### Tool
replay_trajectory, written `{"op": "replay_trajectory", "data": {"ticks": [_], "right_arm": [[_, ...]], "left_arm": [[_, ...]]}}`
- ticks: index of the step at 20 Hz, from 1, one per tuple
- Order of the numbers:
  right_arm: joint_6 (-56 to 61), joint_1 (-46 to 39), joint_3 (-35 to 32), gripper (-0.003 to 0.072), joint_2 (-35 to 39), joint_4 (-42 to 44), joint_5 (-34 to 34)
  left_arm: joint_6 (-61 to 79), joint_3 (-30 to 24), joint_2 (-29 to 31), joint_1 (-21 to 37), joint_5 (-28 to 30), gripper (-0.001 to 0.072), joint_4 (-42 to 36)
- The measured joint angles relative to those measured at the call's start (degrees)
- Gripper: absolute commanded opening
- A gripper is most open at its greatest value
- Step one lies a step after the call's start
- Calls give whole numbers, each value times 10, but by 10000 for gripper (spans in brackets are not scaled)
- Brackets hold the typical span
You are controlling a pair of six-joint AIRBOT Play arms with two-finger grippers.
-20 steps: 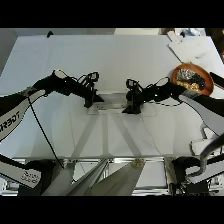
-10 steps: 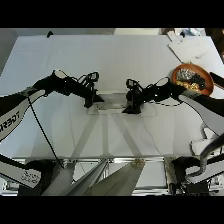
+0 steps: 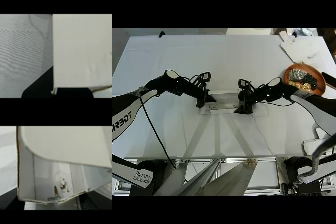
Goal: Fold the box and place the chain.
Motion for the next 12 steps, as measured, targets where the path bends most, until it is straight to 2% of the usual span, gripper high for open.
{"op": "replay_trajectory", "data": {"ticks": [3, 7, 12], "right_arm": [[-5, 1, 0, 687, -1, 15, -2], [-11, 1, 0, 545, -1, 24, -1], [-13, 1, 0, 535, -1, 25, -1]], "left_arm": [[0, 0, 0, 0, 0, 12, 0], [0, 0, 0, 0, 0, 12, 0], [0, 0, 0, 0, 0, 12, 0]]}}
